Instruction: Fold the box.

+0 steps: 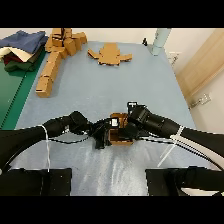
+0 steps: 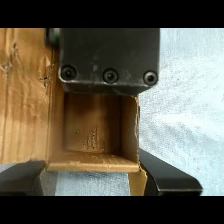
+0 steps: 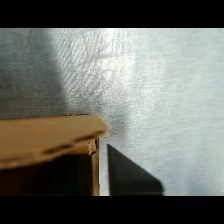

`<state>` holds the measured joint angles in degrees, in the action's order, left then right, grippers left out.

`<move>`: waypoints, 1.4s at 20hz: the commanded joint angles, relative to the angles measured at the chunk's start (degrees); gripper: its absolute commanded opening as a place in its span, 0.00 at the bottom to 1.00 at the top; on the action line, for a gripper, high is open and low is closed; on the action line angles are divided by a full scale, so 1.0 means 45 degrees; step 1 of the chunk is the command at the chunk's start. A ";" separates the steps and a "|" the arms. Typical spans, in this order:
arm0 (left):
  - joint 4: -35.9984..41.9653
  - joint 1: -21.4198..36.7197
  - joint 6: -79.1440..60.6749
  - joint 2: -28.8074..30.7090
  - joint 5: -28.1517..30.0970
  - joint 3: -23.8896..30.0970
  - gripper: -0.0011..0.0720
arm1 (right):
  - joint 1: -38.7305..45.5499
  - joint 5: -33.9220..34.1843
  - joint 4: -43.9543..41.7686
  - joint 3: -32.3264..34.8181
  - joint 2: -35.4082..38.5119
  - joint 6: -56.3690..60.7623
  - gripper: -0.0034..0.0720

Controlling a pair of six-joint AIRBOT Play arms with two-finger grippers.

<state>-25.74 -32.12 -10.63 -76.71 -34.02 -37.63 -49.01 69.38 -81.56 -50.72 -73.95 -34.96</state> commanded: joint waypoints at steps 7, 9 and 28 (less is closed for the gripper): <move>-0.0005 0.0010 -0.0005 0.0010 0.0000 -0.0010 0.73 | -0.0005 -0.0044 0.0019 -0.0010 -0.0063 0.0102 0.51; -0.0005 0.0010 -0.0005 0.0010 0.0000 -0.0010 0.73 | -0.0005 -0.0039 -0.0136 -0.0010 0.0073 0.0092 0.59; -0.0005 0.0010 -0.0005 0.0010 0.0000 -0.0010 0.73 | 0.5887 0.0005 -0.1865 -0.0010 0.2550 -0.6960 0.05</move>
